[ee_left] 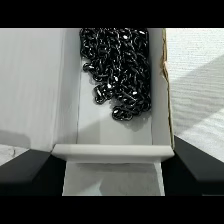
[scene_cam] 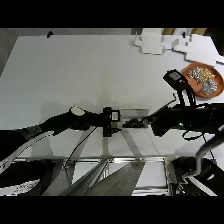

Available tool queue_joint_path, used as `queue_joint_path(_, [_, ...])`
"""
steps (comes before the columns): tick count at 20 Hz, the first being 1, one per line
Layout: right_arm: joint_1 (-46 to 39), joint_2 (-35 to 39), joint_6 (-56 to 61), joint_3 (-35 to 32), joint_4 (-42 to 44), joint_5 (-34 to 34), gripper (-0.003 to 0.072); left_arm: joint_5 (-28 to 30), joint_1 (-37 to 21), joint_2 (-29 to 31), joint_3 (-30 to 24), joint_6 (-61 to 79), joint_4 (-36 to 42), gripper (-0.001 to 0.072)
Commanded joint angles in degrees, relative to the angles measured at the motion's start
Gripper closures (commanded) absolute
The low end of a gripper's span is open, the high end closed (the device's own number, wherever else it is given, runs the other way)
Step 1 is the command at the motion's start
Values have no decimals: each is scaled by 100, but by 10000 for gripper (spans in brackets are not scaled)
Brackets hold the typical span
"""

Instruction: Fold the box and place the chain.

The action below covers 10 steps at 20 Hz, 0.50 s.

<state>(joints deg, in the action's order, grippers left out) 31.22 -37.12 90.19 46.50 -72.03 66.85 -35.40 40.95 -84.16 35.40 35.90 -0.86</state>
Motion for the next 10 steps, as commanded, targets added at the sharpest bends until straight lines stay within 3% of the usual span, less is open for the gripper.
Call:
queue_joint_path(1, [168,-13,24,-103,223,-590,671,2,0,-2,-2,0,-2,570])
queue_joint_path(10, [168,-713,-76,-1045,216,-1530,665,2,0,-2,-2,2,0,570])
